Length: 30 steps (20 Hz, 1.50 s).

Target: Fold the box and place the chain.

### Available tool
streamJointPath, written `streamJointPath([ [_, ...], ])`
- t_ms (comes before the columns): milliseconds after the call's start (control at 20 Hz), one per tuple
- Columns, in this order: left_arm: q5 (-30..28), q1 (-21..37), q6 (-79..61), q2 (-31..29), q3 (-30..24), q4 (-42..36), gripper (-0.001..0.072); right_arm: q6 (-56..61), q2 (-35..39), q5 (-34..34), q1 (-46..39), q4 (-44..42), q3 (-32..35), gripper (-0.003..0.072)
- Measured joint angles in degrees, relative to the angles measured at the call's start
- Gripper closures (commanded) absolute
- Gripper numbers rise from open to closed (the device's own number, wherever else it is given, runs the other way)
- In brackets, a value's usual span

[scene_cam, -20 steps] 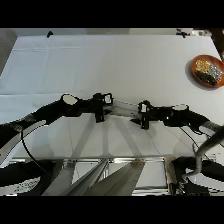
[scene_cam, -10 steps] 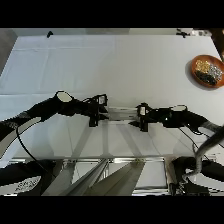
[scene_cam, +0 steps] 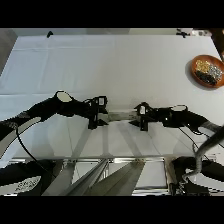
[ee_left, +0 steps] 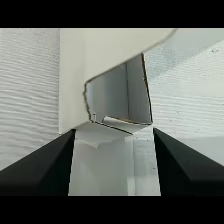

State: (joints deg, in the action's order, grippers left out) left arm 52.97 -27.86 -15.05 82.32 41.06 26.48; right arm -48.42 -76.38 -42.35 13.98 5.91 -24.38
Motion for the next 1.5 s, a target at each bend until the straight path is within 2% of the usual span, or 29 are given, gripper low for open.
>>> streamJointPath([
  [150,-2.75,0.0,-0.09,-0.2,0.0,-0.37,0.0168,0.13,0.0,0.48,-0.02,-0.42,-0.02,0.0273],
  [250,-5.2,0.02,0.07,-0.5,-0.02,-0.52,0.0101,0.15,0.02,0.52,-0.04,-0.79,-0.04,0.0273],
  [500,-9.29,0.11,3.96,-1.44,-0.04,0.98,0.0101,0.15,0.02,0.04,-0.04,-0.37,-0.07,0.0273],
  [700,-9.68,1.36,9.16,-2.62,-0.04,3.58,0.0103,-0.02,0.02,-0.2,-0.04,0.0,-0.04,0.0273],
  [750,-9.4,1.84,10.08,-3.1,-0.04,4.0,0.0118,-0.02,0.02,-0.22,-0.04,0.02,-0.04,0.0273],
  [800,-8.83,2.32,10.78,-3.56,-0.04,4.42,0.0168,-0.02,0.02,-0.24,-0.04,0.02,-0.04,0.0273],
  [950,-6.32,3.21,11.21,-4.42,-0.04,6.23,0.04,-0.04,0.02,-0.26,-0.04,0.07,-0.04,0.0273],
  [1000,-4.92,3.23,10.54,-4.5,-0.04,6.95,0.0457,-0.04,0.02,-0.26,-0.04,0.09,-0.04,0.0273],
  [1200,-1.75,2.73,5.97,-4.0,-0.07,8.13,0.046,-0.07,0.02,-0.28,-0.04,0.11,-0.04,0.0273],
  [1500,-4.92,1.25,3.52,-2.23,-0.04,5.51,0.0458,-0.09,0.02,-0.28,-0.04,0.11,-0.04,0.0273],
])
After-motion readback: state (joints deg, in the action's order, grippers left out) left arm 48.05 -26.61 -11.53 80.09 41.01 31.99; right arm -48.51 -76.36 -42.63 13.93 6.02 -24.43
